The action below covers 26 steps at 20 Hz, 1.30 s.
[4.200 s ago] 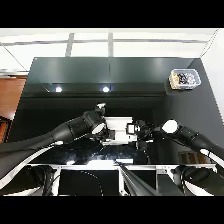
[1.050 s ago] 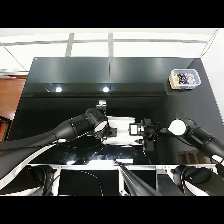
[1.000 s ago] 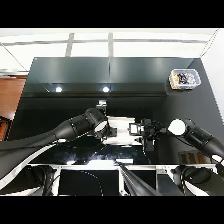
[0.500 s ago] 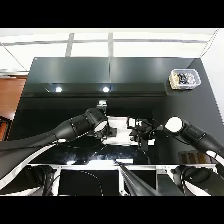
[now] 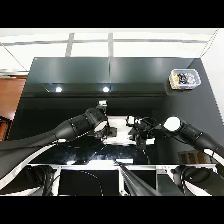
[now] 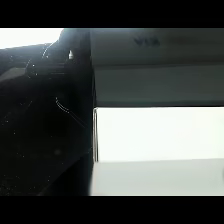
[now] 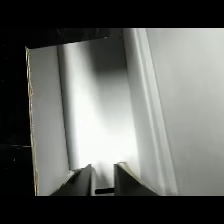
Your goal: Fold the box and place the chain.
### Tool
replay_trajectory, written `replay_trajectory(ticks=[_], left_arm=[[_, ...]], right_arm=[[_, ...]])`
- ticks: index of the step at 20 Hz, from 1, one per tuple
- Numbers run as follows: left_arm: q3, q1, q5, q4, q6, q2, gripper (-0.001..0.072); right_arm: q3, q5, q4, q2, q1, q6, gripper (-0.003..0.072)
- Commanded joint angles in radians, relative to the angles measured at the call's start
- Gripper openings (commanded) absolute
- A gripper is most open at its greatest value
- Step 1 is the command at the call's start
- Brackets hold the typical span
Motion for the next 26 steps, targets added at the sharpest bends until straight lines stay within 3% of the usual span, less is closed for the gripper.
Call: replay_trajectory(ticks=[1, 4, 7, 9, 11, 14, 18, 21, 26], left_arm=[[0.000, 0.000, -0.002, 0.000, 0.000, -0.001, 0.0030], [0.000, 0.000, -0.002, 0.000, 0.000, -0.001, 0.0030], [0.000, 0.000, -0.001, 0.000, 0.000, -0.001, 0.0030], [0.000, 0.000, -0.001, 0.000, 0.000, -0.001, 0.0030], [0.000, 0.000, -0.001, 0.000, 0.000, -0.001, 0.0030], [0.000, 0.000, -0.002, 0.000, 0.000, -0.001, 0.0030], [0.000, 0.000, 0.002, 0.000, 0.000, -0.001, 0.0030], [0.000, 0.000, 0.002, 0.000, 0.000, -0.001, 0.0030], [0.000, 0.000, 0.002, 0.000, 0.000, -0.001, 0.0030]], right_arm=[[0.006, 0.002, -0.034, 0.011, -0.012, 0.074, 0.0015], [0.075, 0.161, -0.248, 0.084, -0.121, 0.428, 0.0015], [0.142, 0.261, -0.528, 0.158, -0.360, 0.872, 0.0015], [0.119, 0.222, -0.552, 0.152, -0.564, 1.158, 0.0017], [0.066, 0.230, -0.511, 0.132, -0.704, 1.297, 0.0017], [0.027, 0.367, -0.397, 0.078, -0.758, 1.204, 0.0016], [0.003, 0.547, -0.311, -0.035, -0.671, 1.053, 0.0014], [0.003, 0.496, -0.238, -0.105, -0.558, 1.031, 0.0013], [0.003, 0.468, 0.102, -0.145, -0.463, 0.741, 0.0013]])
